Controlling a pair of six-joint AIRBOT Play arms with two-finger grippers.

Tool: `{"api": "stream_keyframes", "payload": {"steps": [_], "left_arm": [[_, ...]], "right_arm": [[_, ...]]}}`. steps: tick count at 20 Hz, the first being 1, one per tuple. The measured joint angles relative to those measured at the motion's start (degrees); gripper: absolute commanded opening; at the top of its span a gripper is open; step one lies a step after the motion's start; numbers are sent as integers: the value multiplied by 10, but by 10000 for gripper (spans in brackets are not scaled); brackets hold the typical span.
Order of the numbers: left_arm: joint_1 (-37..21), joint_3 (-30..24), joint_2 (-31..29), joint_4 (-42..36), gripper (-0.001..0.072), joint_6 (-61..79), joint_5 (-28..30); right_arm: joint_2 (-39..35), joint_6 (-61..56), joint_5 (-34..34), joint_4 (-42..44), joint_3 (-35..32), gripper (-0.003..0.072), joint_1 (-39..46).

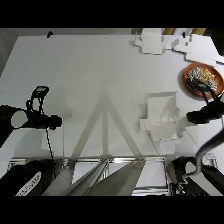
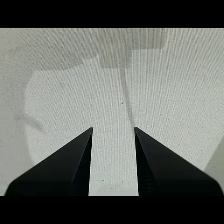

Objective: Fold the box and place the chain.

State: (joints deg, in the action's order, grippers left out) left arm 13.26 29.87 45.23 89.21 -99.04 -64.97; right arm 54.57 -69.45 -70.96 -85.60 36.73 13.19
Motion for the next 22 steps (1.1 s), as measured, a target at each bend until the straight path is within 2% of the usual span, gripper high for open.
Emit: {"api": "stream_keyframes", "payload": {"steps": [4,8,9,10,11,12,13,15,17,20,22], "left_arm": [[0,0,0,0,291,0,0],[0,0,0,0,290,0,16],[0,0,0,0,257,0,30],[0,0,0,1,173,0,47],[0,0,0,2,225,0,66],[0,0,0,0,433,0,89],[0,0,2,-12,511,8,112],[0,0,13,-93,512,81,155],[2,0,38,-247,511,232,177],[18,0,101,-510,511,503,168],[39,4,150,-620,517,626,162]], "right_arm": [[-82,5,84,124,-89,18,-91],[-110,6,141,175,-134,18,-185],[-113,5,150,180,-139,19,-203],[-115,5,157,185,-142,19,-219],[-116,5,164,189,-145,19,-234],[-117,5,169,191,-147,19,-245],[-118,4,173,194,-148,19,-253],[-119,2,179,196,-150,19,-263],[-120,-2,186,197,-150,19,-268],[-120,-8,192,198,-151,19,-272],[-120,-9,194,199,-151,19,-273]]}}
